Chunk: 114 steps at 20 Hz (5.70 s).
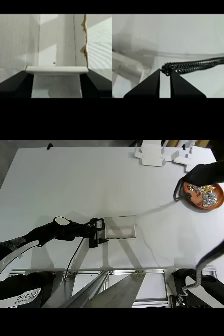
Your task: Fold the box and place the chain.
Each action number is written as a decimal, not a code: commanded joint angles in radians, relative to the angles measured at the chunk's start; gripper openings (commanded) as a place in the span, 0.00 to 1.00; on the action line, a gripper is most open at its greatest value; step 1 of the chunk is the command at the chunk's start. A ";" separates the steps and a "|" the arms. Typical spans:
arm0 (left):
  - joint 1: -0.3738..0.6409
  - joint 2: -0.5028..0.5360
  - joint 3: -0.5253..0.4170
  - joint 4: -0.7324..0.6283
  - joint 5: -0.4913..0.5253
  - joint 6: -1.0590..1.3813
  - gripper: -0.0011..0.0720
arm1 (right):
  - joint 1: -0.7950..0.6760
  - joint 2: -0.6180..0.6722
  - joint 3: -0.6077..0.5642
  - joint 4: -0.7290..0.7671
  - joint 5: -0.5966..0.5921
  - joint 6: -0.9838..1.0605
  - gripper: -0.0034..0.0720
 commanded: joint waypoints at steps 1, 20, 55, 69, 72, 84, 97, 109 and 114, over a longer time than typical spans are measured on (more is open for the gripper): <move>0.000 0.000 0.001 0.000 0.000 0.000 0.39 | 0.116 0.053 0.000 0.014 0.046 0.008 0.06; 0.000 0.000 0.000 0.000 0.000 0.000 0.39 | 0.364 0.062 -0.031 -0.060 0.081 -0.002 0.06; 0.000 0.000 0.001 0.000 0.000 0.000 0.39 | 0.364 0.030 -0.674 -0.267 -0.349 0.108 0.06; 0.000 0.000 0.001 0.000 0.000 0.000 0.39 | 0.193 0.018 -0.673 -0.420 -0.460 0.224 0.06; 0.000 0.000 0.001 0.000 0.000 0.000 0.39 | 0.163 0.018 -0.674 -0.394 -0.459 0.224 0.06; 0.000 0.000 0.001 0.000 0.000 0.000 0.39 | 0.163 -0.076 -0.697 -0.386 -0.408 0.217 0.07; 0.000 0.000 0.001 0.000 0.000 0.000 0.39 | 0.163 -0.085 -0.696 -0.190 -0.439 -0.021 0.27; 0.000 0.000 0.001 0.000 0.000 0.000 0.39 | 0.163 -0.203 -0.697 -0.296 -0.491 -0.054 0.25; 0.000 0.000 0.001 0.000 0.000 0.000 0.39 | 0.163 -0.204 -0.697 -0.296 -0.491 -0.054 0.23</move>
